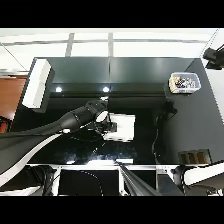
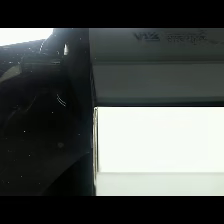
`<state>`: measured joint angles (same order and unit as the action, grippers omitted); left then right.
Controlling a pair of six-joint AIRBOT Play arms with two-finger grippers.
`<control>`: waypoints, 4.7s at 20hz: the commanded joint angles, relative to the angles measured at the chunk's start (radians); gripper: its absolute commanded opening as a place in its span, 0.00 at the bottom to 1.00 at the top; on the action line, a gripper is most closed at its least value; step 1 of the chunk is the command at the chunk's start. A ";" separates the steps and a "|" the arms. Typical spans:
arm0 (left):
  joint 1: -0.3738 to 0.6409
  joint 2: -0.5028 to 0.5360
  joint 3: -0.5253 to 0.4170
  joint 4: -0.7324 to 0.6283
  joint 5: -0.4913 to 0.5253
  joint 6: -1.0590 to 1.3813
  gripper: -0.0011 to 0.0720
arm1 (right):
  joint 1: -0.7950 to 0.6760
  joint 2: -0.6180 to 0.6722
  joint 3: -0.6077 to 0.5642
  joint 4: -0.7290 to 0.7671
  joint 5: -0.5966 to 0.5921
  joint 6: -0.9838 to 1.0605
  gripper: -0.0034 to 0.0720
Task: Fold the box and place the chain.
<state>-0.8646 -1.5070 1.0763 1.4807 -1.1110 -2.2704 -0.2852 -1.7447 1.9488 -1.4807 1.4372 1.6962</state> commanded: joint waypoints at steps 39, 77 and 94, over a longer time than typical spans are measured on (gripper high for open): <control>0.000 0.000 0.001 0.002 0.007 0.000 0.05 | 0.001 0.176 -0.072 0.139 -0.116 -0.195 0.06; 0.001 0.000 0.001 0.003 0.015 0.000 0.06 | 0.523 0.690 -0.076 0.547 0.188 -0.321 0.06; 0.001 0.000 0.001 0.003 0.036 0.000 0.06 | 0.724 0.690 -0.496 0.674 0.077 -0.410 0.05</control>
<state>-0.8646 -1.5070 1.0763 1.4834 -1.0801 -2.2704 0.4236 -1.0550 1.5867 -0.8730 1.5898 1.3247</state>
